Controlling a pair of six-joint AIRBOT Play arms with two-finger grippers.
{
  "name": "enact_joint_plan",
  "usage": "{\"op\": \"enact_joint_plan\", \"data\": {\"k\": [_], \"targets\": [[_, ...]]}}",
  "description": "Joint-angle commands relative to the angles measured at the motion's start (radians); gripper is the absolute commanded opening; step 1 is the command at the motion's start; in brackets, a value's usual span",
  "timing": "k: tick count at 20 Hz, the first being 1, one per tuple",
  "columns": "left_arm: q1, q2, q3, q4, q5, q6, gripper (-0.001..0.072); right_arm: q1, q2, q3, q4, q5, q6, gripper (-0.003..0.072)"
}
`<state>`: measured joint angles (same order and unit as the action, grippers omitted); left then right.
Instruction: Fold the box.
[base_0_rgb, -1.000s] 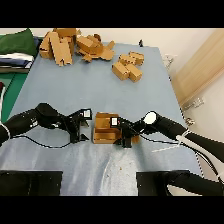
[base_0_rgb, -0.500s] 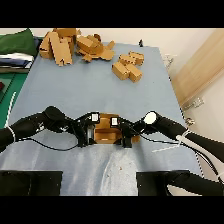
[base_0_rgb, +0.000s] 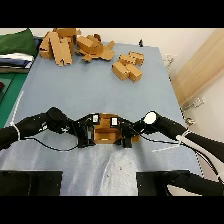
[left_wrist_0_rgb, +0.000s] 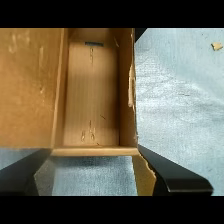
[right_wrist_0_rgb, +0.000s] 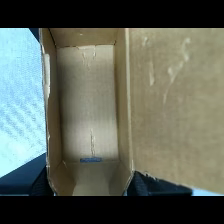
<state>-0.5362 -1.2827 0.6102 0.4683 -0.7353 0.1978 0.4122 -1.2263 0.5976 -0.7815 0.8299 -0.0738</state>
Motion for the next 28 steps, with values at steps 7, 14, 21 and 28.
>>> {"op": "enact_joint_plan", "data": {"k": [7,14,21,28], "targets": [[-0.04,-0.018,0.003,-0.005,0.016,0.062,0.0673,0.0,0.0,0.0,0.0,0.0,0.001,0.041],[-0.068,-0.018,0.004,0.0,0.085,0.071,0.0671,0.0,0.0,0.0,0.0,0.0,0.001,0.041],[-0.045,-0.018,0.004,0.064,0.067,-0.01,0.0671,0.0,0.0,0.0,0.0,0.0,0.001,0.041],[-0.021,-0.018,0.004,0.077,0.043,-0.026,0.0671,0.0,0.0,0.0,0.0,0.0,0.001,0.041]]}}
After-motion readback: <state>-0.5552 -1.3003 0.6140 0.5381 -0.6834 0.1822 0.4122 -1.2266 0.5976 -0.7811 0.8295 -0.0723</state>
